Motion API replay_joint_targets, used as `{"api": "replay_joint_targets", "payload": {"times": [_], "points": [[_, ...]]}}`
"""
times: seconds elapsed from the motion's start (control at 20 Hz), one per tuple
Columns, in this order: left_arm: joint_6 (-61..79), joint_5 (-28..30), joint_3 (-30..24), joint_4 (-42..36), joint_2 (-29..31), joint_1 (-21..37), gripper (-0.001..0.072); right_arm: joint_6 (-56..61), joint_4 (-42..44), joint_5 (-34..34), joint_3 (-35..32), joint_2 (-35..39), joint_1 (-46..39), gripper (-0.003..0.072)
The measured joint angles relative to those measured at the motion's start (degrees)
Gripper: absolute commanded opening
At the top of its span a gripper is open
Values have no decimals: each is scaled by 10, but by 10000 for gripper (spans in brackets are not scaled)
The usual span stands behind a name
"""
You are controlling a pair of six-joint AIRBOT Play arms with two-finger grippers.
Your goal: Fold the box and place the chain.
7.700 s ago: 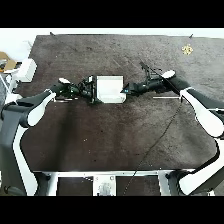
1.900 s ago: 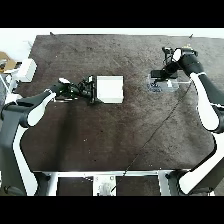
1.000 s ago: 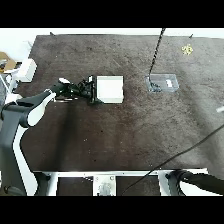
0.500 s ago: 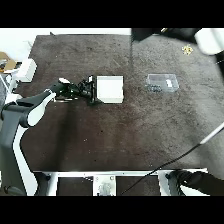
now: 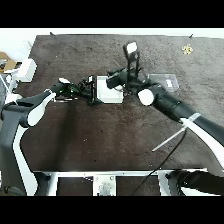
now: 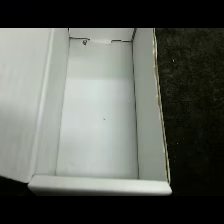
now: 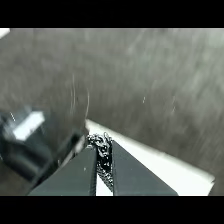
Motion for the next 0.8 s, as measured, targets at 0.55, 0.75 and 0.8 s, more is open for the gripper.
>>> {"api": "replay_joint_targets", "payload": {"times": [0.55, 0.75, 0.8], "points": [[0, 0, 0, 0, 0, 0, 226, 53, 22, 136, -28, 24, -141, 318], [0, 0, 0, 0, 0, 0, 226, 104, 22, 205, -47, 7, -245, 318], [0, 0, 0, 0, 0, 0, 226, 116, 23, 208, -51, -6, -264, 318]]}}
